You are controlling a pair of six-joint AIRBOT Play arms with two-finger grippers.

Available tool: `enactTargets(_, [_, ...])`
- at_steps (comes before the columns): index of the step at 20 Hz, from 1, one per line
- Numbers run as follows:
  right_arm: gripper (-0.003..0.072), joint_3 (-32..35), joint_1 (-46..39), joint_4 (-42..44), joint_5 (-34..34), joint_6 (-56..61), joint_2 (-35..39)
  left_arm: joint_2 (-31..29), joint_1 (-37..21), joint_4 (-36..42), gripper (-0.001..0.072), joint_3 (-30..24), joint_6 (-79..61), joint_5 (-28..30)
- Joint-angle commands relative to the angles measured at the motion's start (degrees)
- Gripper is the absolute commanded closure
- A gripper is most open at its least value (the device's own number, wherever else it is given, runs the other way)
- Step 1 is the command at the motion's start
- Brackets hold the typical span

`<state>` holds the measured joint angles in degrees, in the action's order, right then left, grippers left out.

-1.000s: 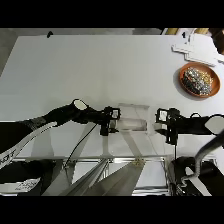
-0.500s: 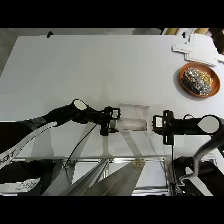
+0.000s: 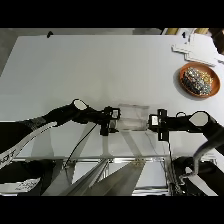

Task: Fold the box and place the chain.

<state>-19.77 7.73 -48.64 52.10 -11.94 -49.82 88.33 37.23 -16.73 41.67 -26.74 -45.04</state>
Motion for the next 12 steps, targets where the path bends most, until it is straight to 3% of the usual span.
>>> enactTargets(1, [0.0536,0.02,0.07,7.52,-0.68,-3.26,-2.43,0.04,0.0,0.0,0.054,0.02,-0.02,0.02])
enactTargets(8, [0.0523,0.02,2.05,11.67,-0.09,-3.52,-4.31,0.04,0.0,0.0,0.054,0.02,0.0,0.02])
enactTargets(12, [0.0307,0.02,3.63,11.63,-0.92,-2.91,-8.09,0.04,0.0,0.0,0.054,0.02,-0.02,0.02])
